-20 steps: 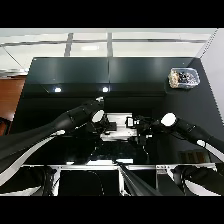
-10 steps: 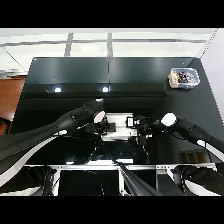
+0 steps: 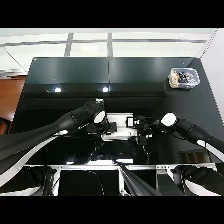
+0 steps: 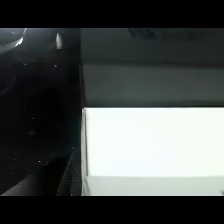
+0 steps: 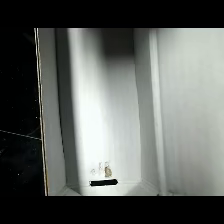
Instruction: Fold the box and place the chain.
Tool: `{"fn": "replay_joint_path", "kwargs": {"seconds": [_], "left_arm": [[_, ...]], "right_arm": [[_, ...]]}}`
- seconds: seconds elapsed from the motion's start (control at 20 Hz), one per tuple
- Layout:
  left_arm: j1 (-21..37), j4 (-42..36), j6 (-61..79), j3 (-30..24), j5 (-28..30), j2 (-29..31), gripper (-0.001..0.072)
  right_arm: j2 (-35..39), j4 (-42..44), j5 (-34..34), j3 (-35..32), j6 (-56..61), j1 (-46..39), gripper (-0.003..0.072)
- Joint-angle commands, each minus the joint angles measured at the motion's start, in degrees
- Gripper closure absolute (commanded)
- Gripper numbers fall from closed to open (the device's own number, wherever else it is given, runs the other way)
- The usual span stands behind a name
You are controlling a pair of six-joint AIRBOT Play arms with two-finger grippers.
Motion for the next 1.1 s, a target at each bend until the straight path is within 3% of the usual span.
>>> {"fn": "replay_joint_path", "kwargs": {"seconds": [0.0,0.1,0.15,0.2,0.3,0.35,0.4,0.45,0.85,1.0,1.05], "left_arm": [[-0.6,1.0,-0.9,0.0,-0.9,-0.4,0.0362],[-1.0,1.0,-0.9,0.0,-0.7,-0.6,0.047],[-1.1,1.0,-0.9,0.0,-0.7,-0.6,0.0552],[-1.1,1.1,-0.9,0.0,-0.7,-0.6,0.0683],[-1.2,1.1,-0.9,0.0,-0.8,-0.6,0.0682],[-1.2,1.1,-0.9,0.0,-0.8,-0.6,0.0682],[-1.2,1.1,-0.9,0.0,-0.7,-0.6,0.0682],[-1.1,1.1,-0.8,0.0,-0.8,-0.6,0.0682],[-1.1,2.1,2.1,0.1,-0.5,-0.1,0.0682],[-1.1,2.0,2.1,0.1,-0.5,-0.1,0.0682],[-1.1,2.0,2.1,0.1,-0.5,-0.1,0.0682]], "right_arm": [[0.0,0.0,0.0,0.0,0.0,0.0,0.0445],[0.0,0.0,0.0,0.0,0.0,0.0,0.0445],[0.0,0.0,0.0,0.0,0.0,0.0,0.0445],[0.0,0.0,0.0,0.0,0.0,0.0,0.0445],[0.0,0.0,0.0,0.0,0.0,0.0,0.0444],[0.0,0.0,0.0,0.0,0.0,0.0,0.039],[0.0,0.2,-0.2,0.0,0.1,0.0,0.015],[0.0,0.2,-0.6,0.0,0.5,0.0,-0.002],[9.0,-12.1,3.7,0.3,5.0,-0.1,-0.0016],[9.0,-10.0,3.7,0.3,3.9,-0.1,-0.0014],[9.0,-9.2,3.5,0.3,3.6,-0.1,0.0117]]}}
